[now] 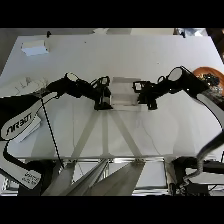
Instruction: Fold the box and place the chain.
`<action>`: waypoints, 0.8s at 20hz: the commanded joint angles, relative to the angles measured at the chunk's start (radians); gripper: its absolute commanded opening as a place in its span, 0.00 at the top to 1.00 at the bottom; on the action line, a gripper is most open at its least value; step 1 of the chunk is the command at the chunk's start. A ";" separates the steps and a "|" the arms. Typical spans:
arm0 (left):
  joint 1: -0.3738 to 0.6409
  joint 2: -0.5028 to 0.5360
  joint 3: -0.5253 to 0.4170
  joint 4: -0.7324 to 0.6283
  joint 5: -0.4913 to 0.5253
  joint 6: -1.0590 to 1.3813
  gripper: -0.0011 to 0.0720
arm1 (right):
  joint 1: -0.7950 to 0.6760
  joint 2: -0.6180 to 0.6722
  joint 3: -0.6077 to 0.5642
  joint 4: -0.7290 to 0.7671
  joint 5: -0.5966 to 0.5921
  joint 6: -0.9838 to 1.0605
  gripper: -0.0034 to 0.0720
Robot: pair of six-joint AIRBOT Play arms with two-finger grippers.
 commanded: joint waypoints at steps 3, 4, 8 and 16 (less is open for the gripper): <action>0.000 0.001 0.001 0.000 0.000 0.000 0.60 | 0.008 -0.001 0.000 0.052 -0.004 0.011 0.78; 0.000 0.001 0.001 0.000 0.000 0.000 0.60 | 0.008 -0.001 0.000 0.069 -0.005 0.011 0.66; 0.000 0.001 0.001 0.000 0.000 0.000 0.60 | 0.007 -0.001 0.000 0.073 -0.011 0.011 0.59; 0.000 0.001 0.001 0.000 0.000 0.000 0.60 | 0.006 0.076 0.000 0.027 -0.008 0.135 0.94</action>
